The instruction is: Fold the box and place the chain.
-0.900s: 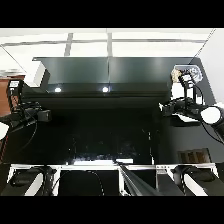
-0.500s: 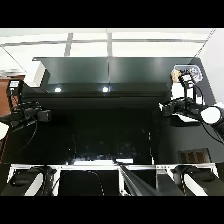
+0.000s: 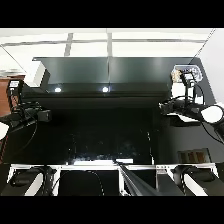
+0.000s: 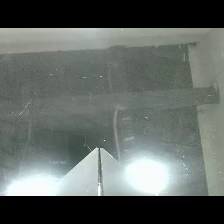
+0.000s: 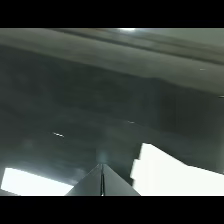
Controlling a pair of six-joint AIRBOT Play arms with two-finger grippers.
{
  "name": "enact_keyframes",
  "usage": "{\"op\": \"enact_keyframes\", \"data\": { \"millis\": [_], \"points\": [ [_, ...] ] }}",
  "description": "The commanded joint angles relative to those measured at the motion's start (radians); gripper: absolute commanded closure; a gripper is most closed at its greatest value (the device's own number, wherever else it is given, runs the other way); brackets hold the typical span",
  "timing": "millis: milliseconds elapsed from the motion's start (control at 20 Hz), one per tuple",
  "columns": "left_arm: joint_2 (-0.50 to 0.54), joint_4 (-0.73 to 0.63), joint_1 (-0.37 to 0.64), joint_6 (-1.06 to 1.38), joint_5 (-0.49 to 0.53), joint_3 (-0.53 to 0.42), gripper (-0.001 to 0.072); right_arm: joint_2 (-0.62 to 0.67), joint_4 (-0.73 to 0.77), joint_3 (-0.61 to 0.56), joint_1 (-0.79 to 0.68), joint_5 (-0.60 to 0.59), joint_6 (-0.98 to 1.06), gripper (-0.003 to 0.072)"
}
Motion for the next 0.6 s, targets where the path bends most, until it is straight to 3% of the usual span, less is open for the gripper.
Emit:
{"op": "enact_keyframes", "data": {
  "millis": [0,150,200,250,300,350,400,550],
  "points": [
    [0.0,-0.001,0.0,0.0,0.031,0.0,0.0677,0.0,0.236,-0.001,0.0,0.01,0.0,0.0655],
    [-0.015,-0.002,0.0,-0.004,0.134,0.0,0.0677,0.0,0.285,-0.001,0.0,-0.047,-0.001,0.065],
    [-0.025,-0.012,0.0,-0.003,0.166,0.0,0.0677,-0.002,0.263,-0.001,0.0,-0.095,0.0,0.0408],
    [-0.041,-0.028,0.0,-0.004,0.221,-0.001,0.0672,-0.004,0.253,-0.001,0.0,-0.141,-0.004,-0.0016],
    [-0.06,-0.043,0.0,-0.004,0.266,-0.001,0.0541,-0.008,0.253,-0.001,0.0,-0.186,-0.005,-0.0015],
    [-0.079,-0.072,0.0,-0.004,0.291,-0.001,0.0101,-0.008,0.246,0.001,-0.011,-0.211,-0.002,-0.0015],
    [-0.096,-0.099,0.0,-0.007,0.292,-0.001,-0.0002,-0.01,0.226,0.012,-0.041,-0.222,0.005,-0.0015],
    [-0.121,-0.101,-0.002,-0.007,0.26,-0.001,-0.0002,-0.09,-0.005,0.163,-0.327,-0.142,0.195,-0.0014]
  ]
}}
